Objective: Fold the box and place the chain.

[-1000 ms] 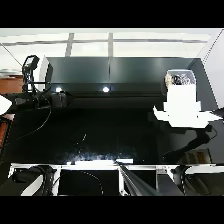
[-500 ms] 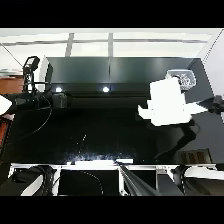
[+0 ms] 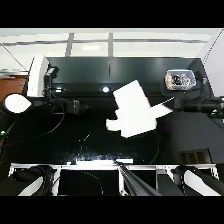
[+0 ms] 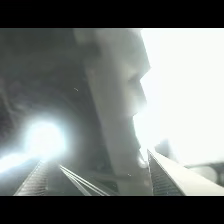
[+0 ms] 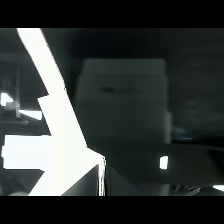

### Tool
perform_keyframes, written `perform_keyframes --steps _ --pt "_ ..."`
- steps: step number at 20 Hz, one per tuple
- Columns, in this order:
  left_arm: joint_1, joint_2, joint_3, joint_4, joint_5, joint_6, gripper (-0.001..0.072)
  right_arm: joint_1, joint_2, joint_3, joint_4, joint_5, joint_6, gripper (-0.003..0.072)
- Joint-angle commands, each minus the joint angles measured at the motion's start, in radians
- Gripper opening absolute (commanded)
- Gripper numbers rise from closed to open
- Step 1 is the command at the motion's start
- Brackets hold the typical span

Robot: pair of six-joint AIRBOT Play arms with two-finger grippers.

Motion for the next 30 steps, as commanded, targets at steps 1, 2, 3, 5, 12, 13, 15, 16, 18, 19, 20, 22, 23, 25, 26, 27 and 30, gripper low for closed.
perform_keyframes --steps 1,2,3,5,12,13,15,16,18,19,20,22,23,25,26,27,30 --pt "-0.018 -0.097 -0.006 -0.093 -0.004 0.000 0.0710 0.186 0.139 -0.173 0.077 -0.220 0.004 0.0042" --pt "-0.016 -0.128 -0.006 -0.145 -0.008 0.000 0.0710 0.234 0.158 -0.200 0.079 -0.262 0.004 0.0042" --pt "-0.017 -0.156 -0.006 -0.196 -0.009 0.011 0.0709 0.281 0.168 -0.220 0.079 -0.294 0.004 0.0042" --pt "-0.018 -0.217 -0.006 -0.262 -0.011 0.072 0.0710 0.345 0.169 -0.231 0.079 -0.317 0.005 0.0042" --pt "-0.006 -0.398 -0.006 -0.378 -0.043 0.193 0.0712 0.370 0.169 -0.231 0.079 -0.319 0.023 0.0042" --pt "-0.006 -0.423 -0.006 -0.392 -0.057 0.235 0.0712 0.370 0.169 -0.231 0.079 -0.319 0.023 0.0042" --pt "-0.006 -0.471 -0.006 -0.484 -0.114 0.374 0.0712 0.370 0.169 -0.231 0.079 -0.319 0.023 0.0042" --pt "-0.006 -0.494 -0.006 -0.513 -0.133 0.425 0.0712 0.370 0.169 -0.231 0.079 -0.317 0.023 0.0042" --pt "-0.003 -0.543 -0.006 -0.573 -0.177 0.523 0.0711 0.370 0.169 -0.231 0.079 -0.308 0.023 0.0042" --pt "0.000 -0.569 -0.006 -0.623 -0.214 0.583 0.0711 0.370 0.169 -0.231 0.079 -0.303 0.023 0.0042" --pt "0.001 -0.594 -0.006 -0.680 -0.251 0.645 0.0711 0.370 0.169 -0.231 0.079 -0.299 0.024 0.0042" --pt "0.000 -0.642 -0.006 -0.748 -0.330 0.735 0.0710 0.370 0.169 -0.231 0.082 -0.296 0.027 0.0042" --pt "-0.001 -0.663 -0.006 -0.750 -0.366 0.770 0.0710 0.370 0.169 -0.231 0.082 -0.296 0.027 0.0042" --pt "-0.004 -0.694 -0.006 -0.708 -0.420 0.819 0.0707 0.370 0.169 -0.231 0.082 -0.296 0.027 0.0042" --pt "-0.004 -0.702 -0.006 -0.669 -0.423 0.821 0.0707 0.370 0.169 -0.231 0.082 -0.296 0.027 0.0042" --pt "-0.004 -0.703 -0.005 -0.636 -0.423 0.821 0.0705 0.370 0.169 -0.231 0.082 -0.296 0.027 0.0042" --pt "-0.005 -0.703 -0.005 -0.595 -0.422 0.829 0.0676 0.370 0.169 -0.231 0.082 -0.297 0.027 0.0042"
